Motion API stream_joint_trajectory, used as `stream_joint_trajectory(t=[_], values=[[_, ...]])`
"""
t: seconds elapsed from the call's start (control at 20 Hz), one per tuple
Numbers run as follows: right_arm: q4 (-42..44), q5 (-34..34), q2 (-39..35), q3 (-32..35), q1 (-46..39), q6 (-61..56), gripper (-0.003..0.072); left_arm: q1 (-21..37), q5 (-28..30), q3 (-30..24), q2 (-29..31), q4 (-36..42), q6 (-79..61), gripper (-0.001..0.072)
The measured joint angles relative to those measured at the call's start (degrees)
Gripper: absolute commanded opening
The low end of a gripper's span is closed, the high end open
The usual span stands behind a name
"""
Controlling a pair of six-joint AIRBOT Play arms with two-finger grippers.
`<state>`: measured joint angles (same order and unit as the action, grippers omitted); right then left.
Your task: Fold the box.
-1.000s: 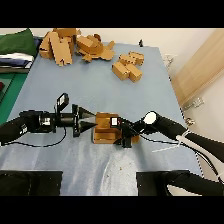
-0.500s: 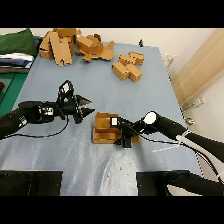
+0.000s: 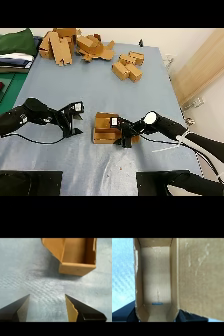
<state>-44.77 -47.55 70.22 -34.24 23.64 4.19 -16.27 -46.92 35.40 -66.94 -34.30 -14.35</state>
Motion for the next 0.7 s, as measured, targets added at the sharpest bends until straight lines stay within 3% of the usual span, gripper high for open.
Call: stream_joint_trajectory(t=[0.7], values=[[-0.1,0.0,0.0,0.0,0.0,0.2,0.0410,-12.8,4.8,-0.5,-3.2,6.2,1.3,0.0674]])
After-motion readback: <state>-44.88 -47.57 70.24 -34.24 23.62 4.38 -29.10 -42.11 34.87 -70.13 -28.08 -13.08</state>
